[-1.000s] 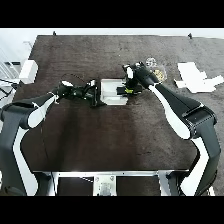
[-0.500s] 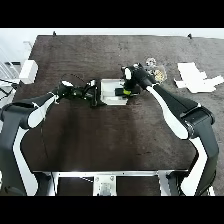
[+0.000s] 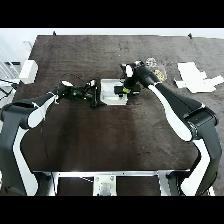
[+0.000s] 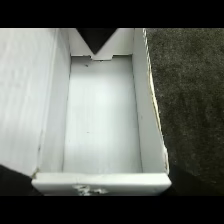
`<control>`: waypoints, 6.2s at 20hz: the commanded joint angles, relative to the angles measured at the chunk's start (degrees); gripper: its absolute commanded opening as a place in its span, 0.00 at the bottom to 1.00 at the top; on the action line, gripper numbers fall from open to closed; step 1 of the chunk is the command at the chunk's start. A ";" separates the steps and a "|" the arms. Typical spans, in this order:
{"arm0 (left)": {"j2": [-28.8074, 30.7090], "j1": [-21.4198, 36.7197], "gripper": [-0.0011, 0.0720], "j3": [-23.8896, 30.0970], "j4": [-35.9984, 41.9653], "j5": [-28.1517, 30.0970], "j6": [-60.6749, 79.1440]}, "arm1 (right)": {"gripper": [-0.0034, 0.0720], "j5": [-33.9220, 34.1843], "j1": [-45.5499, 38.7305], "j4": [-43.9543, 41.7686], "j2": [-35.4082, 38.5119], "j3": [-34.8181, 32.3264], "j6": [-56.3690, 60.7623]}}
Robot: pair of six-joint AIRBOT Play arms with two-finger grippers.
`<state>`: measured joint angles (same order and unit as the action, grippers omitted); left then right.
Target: Fold the box and place the chain.
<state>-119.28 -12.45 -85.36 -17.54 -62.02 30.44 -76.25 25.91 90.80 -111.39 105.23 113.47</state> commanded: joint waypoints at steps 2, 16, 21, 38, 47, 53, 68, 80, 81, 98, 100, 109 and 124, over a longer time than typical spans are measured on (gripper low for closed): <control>0.04 0.00 0.40 0.00 0.00 0.04 0.00 | 0.67 -2.60 -0.26 0.66 3.72 0.09 -1.16; 0.04 0.00 0.40 0.00 0.00 0.04 0.00 | 0.61 16.63 -13.84 12.37 8.41 0.02 -12.02; 0.04 0.00 0.40 0.00 0.00 0.04 0.00 | 0.58 30.01 -21.59 -1.97 5.16 0.11 -19.63; 0.04 0.00 0.40 0.00 0.00 0.04 0.00 | 0.47 24.35 -22.43 -12.00 -9.60 10.51 -29.53; 0.04 0.00 0.40 0.00 0.00 0.04 0.00 | 0.40 24.11 -22.34 -10.47 -9.60 10.51 -29.75; 0.04 0.00 0.40 0.00 0.00 0.02 0.00 | 0.44 23.56 -21.11 -3.72 -9.73 10.56 -29.70; 0.04 0.00 0.40 0.00 0.00 0.04 0.00 | 0.06 23.08 -21.14 -3.76 -5.33 10.47 -30.27; 0.04 0.00 0.40 0.00 0.00 0.04 0.00 | 0.06 4.92 -17.22 -4.35 18.97 10.45 -32.39; 0.04 0.00 0.40 0.00 0.00 0.04 0.00 | 0.06 3.50 -16.46 -4.37 20.81 10.45 -32.54; 0.04 0.00 0.40 0.00 0.00 0.04 0.00 | 0.06 -2.16 1.68 -5.22 34.01 6.21 -34.03; 0.04 0.00 0.40 0.00 0.00 0.04 0.00 | 0.06 0.44 1.86 -7.50 33.99 3.58 -33.99; 0.04 0.00 0.40 0.00 0.00 0.02 0.00 | 0.06 16.68 1.86 -14.32 33.77 -10.56 -34.01; 0.04 0.00 0.40 0.00 0.00 0.04 -0.02 | 0.06 40.83 1.73 -17.29 17.77 -29.16 -30.82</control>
<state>-119.28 -12.45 -85.36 -17.52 -62.00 30.44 -37.89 27.70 74.22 -90.70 77.91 82.43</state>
